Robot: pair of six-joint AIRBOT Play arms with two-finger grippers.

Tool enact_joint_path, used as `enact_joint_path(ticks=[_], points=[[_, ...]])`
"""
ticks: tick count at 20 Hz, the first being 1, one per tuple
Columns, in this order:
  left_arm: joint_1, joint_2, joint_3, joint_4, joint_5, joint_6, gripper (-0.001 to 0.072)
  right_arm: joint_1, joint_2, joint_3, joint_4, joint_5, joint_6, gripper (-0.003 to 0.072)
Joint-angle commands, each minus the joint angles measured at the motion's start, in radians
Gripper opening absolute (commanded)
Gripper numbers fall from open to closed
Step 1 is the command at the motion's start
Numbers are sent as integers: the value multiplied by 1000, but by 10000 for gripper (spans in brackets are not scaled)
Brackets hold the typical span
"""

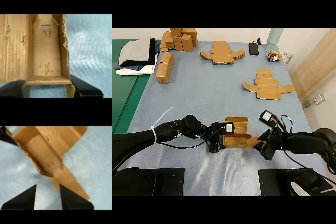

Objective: Fold the box.

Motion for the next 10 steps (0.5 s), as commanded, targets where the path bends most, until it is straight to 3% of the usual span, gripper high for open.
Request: enact_joint_path(ticks=[1,5,8,9,10], points=[[0,-1,0,0,0,0,461,2,-19,-66,-67,138,-336,528],[0,-1,0,0,0,0,461,3,-159,-68,28,278,-549,528],[0,-1,0,0,0,0,461,10,-216,-68,166,296,-705,510],[0,-1,0,0,0,0,461,26,-219,-68,166,307,-716,462],[0,-1,0,0,0,0,461,48,-219,-68,165,310,-715,333]])
